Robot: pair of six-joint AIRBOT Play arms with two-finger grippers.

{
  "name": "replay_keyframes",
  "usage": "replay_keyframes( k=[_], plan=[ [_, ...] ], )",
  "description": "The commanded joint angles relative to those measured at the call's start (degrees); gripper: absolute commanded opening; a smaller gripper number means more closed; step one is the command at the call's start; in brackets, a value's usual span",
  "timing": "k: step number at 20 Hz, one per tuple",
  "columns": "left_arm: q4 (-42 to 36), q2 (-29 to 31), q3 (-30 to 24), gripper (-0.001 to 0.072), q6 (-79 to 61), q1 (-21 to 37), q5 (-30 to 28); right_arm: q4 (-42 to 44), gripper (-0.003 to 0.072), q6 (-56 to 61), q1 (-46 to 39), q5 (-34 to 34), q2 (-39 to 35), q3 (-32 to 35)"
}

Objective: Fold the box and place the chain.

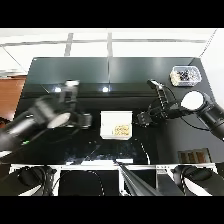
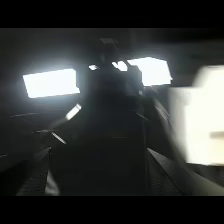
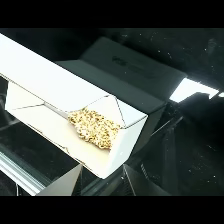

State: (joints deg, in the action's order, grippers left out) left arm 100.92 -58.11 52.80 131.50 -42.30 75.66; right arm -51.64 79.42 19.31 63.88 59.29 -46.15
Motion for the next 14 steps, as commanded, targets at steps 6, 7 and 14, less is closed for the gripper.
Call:
replay_keyframes(
  k=[6, 7, 14],
  plan=[
    [-66.12, 15.37, -33.90, 0.0710, -82.95, 36.52, -18.51, -0.92, 0.0315, 0.07, -0.02, -0.20, 0.02, 0.04],
    [-69.79, 15.23, -34.21, 0.0711, -95.38, 36.61, -18.45, -0.92, 0.0315, 0.07, -0.02, -0.24, 0.02, 0.04],
    [-70.47, 10.99, -31.89, 0.0718, -138.35, 26.05, -24.09, -0.92, 0.0315, 2.03, -0.02, -0.24, 0.02, 0.02]
  ],
)
